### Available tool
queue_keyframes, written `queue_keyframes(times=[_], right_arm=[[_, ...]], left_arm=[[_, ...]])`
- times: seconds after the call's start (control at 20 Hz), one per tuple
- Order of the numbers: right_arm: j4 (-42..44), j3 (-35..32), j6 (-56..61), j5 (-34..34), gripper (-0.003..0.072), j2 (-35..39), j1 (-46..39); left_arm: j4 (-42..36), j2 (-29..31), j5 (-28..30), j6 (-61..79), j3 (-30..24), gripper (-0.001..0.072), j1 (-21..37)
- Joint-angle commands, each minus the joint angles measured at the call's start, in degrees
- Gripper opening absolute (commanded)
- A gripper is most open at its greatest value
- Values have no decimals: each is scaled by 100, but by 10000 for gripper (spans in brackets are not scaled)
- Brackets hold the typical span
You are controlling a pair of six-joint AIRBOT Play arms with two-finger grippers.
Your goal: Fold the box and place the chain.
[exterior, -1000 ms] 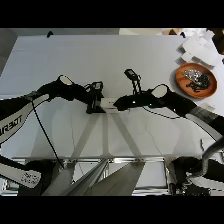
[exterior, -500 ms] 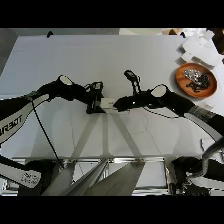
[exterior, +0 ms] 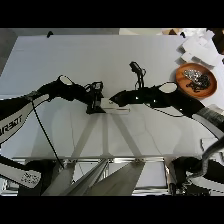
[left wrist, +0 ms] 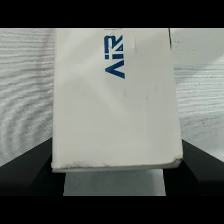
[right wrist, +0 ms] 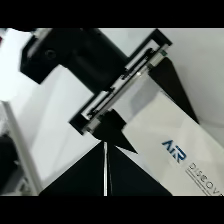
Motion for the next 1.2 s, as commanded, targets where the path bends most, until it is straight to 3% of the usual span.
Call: queue_keyframes(times=[0.0, 0.2, 0.45, 0.7, 1.15], right_arm=[[800, -308, -411, 214, 8, 11, -291], [785, -815, -417, -85, 8, -299, -330], [595, -881, -417, -271, 9, -540, -330], [-485, -881, 57, -435, 9, -540, -330], [-208, -750, 7, -116, 11, -299, -332]], left_arm=[[4, 4, 4, 7, 7, 211, 2], [4, 4, 4, 7, 7, 211, 2], [4, 4, 2, 7, 7, 211, 2], [4, 4, 4, 7, 4, 211, 2], [4, 4, 4, 7, 4, 211, 2]])
